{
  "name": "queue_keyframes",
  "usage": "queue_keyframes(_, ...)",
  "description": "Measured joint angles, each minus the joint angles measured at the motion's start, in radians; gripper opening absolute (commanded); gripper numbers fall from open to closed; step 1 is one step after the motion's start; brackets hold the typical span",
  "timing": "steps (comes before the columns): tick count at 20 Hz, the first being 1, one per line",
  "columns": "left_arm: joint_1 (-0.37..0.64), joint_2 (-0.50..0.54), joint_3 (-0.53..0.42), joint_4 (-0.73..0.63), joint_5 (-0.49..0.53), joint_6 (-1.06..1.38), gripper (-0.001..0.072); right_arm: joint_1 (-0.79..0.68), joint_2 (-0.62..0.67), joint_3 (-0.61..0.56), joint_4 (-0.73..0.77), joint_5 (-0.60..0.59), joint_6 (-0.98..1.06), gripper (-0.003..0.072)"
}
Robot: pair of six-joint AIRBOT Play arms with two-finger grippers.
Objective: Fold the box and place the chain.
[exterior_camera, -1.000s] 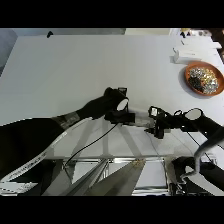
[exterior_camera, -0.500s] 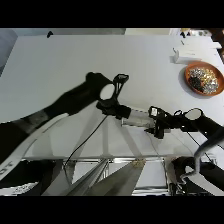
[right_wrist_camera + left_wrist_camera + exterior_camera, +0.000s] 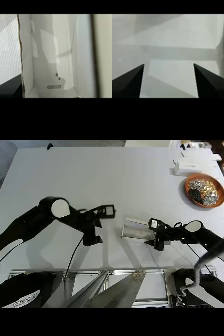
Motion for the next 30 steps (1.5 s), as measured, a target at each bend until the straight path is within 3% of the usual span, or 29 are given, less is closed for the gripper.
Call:
queue_keyframes(5, 0.076, -0.104, -0.105, -0.303, 0.139, 0.629, 0.0695, 0.000, 0.000, 0.000, 0.000, 0.000, 0.000, 0.0399)
queue_keyframes(10, 0.098, -0.241, -0.083, -0.505, 0.178, 0.898, 0.0696, 0.000, 0.000, 0.000, 0.000, 0.000, 0.000, 0.0399)
queue_keyframes(18, 0.069, -0.454, 0.107, -0.526, 0.072, 0.930, 0.0699, 0.000, 0.000, 0.000, 0.000, 0.000, 0.000, 0.0399)
queue_keyframes(23, 0.039, -0.494, 0.137, -0.472, 0.033, 0.904, 0.0699, 0.000, 0.000, 0.000, 0.000, 0.000, 0.000, 0.0399)
queue_keyframes(30, 0.020, -0.522, 0.143, -0.516, 0.044, 0.844, 0.0698, 0.000, 0.000, 0.000, 0.000, 0.000, 0.000, 0.0399)
